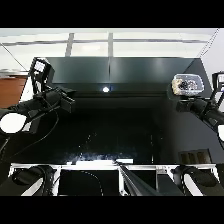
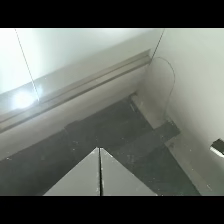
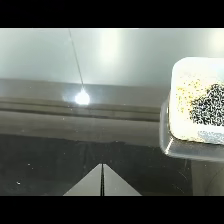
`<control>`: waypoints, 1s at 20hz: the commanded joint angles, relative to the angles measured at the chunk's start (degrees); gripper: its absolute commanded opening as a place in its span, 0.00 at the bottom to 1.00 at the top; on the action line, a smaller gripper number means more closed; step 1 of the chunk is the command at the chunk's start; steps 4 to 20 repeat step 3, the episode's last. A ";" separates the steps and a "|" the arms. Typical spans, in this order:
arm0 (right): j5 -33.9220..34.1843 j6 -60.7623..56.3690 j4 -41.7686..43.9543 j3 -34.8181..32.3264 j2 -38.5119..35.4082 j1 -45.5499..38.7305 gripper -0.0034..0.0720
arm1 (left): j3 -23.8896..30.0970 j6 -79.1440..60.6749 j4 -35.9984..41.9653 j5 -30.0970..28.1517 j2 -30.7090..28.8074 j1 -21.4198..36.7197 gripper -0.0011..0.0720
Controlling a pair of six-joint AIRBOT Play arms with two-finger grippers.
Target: Fold the box and place the chain.
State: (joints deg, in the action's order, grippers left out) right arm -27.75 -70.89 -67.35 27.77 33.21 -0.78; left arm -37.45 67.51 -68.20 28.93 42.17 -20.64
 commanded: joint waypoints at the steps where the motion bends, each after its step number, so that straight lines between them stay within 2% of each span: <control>1: 0.02 0.00 -0.02 0.00 -0.02 0.07 0.06 | 0.02 0.02 -0.02 -0.02 -0.04 -0.04 0.06; 20: 0.02 0.00 -0.02 0.00 -0.02 0.04 0.06 | 0.02 0.02 0.00 -0.02 -0.04 -0.04 0.06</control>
